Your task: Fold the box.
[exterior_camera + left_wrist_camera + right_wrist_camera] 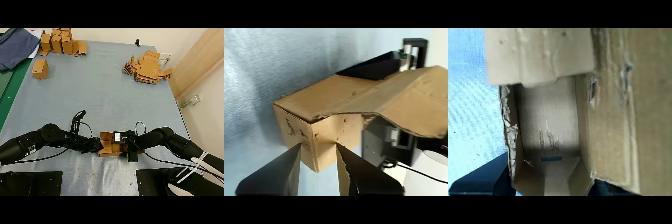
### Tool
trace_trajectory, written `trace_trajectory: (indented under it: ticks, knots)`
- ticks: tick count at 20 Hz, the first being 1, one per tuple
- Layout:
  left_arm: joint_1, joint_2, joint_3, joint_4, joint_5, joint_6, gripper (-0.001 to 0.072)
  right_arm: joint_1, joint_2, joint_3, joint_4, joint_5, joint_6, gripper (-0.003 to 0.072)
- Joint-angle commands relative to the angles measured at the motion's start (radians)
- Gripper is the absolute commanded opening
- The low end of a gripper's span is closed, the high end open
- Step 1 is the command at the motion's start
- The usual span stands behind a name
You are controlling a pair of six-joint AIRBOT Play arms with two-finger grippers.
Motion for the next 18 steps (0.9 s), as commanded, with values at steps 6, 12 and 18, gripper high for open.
trace_trajectory:
  ticks: [6, 12, 18]
  knots:
    - [-0.138, -0.123, 0.116, 0.254, 0.053, -0.284, 0.0346, 0.001, 0.0, -0.001, 0.0, 0.0, 0.0, 0.0466]
    - [-0.217, -0.242, 0.279, 0.588, -0.047, -0.634, 0.0345, 0.001, 0.0, -0.001, 0.0, 0.0, 0.0, 0.0465]
    - [-0.27, -0.289, 0.381, 0.742, -0.088, -0.819, 0.0355, 0.001, 0.0, -0.001, 0.0, 0.001, 0.0, 0.0465]
